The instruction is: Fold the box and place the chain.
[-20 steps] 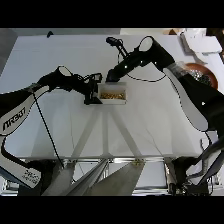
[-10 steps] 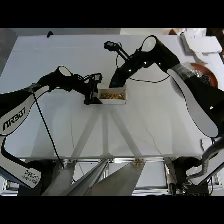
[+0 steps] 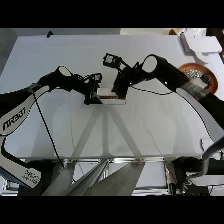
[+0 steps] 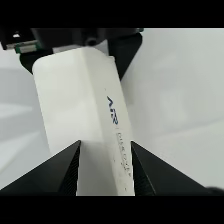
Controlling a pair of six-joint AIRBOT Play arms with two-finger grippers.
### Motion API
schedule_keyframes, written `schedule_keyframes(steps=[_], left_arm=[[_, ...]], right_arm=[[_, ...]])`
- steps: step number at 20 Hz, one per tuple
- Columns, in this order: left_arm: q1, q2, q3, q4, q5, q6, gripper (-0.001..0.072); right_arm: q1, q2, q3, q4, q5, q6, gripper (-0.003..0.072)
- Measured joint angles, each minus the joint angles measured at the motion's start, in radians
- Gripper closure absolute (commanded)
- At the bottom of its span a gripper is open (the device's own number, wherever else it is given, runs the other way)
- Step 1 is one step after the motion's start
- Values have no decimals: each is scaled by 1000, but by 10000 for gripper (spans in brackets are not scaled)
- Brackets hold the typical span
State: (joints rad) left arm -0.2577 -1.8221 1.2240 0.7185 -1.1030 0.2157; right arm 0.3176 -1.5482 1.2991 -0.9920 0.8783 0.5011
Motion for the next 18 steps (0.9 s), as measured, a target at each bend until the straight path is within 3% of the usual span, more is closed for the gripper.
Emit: schedule_keyframes(steps=[4, 10, 12, 18], left_arm=[[0, 0, 0, 0, 0, 0, 434], [0, 0, 0, -1, 0, -2, 434], [0, 0, 0, -1, 0, -2, 434], [0, 0, 0, -1, 0, -2, 434]], right_arm=[[23, 72, -119, -52, -142, -21, 348], [31, 100, -200, -76, -221, -30, 352], [31, 101, -208, -80, -228, -31, 411], [48, 104, -217, -89, -261, -32, 471]])
